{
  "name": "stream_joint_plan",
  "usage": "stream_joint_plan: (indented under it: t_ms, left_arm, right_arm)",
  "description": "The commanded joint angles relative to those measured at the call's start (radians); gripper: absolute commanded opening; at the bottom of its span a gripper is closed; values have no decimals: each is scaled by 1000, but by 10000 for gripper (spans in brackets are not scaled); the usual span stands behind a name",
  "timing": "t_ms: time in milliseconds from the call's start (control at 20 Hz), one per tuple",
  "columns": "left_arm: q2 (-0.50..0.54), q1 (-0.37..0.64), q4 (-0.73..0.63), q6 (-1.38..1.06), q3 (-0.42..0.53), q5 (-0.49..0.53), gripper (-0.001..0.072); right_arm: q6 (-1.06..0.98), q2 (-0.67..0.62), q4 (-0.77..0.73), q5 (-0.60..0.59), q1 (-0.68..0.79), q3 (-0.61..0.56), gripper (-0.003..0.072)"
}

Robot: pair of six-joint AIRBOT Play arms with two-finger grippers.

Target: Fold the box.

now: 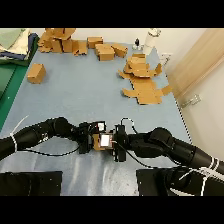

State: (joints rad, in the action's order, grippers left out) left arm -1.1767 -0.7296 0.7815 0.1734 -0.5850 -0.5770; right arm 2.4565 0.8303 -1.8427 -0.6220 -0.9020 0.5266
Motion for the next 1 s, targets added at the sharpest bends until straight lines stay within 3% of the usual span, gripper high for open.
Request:
stream_joint_plan:
  t_ms: [0,300,400,550,650,950]
  left_arm:
    - [0,0,0,0,0,0,477]
    - [0,0,0,0,0,1,477]
    - [0,0,0,0,0,0,477]
    - [0,0,0,0,0,0,477]
    - [0,0,0,0,0,0,478]
    - [0,0,0,0,0,0,477]
  right_arm:
    - [58,14,97,35,-34,-1,477]
    - [58,53,226,144,-45,0,471]
    - [58,51,251,145,-57,0,408]
    - [58,35,259,144,-64,0,402]
    - [58,11,259,143,-64,0,350]
    - [57,-6,277,144,-64,0,287]
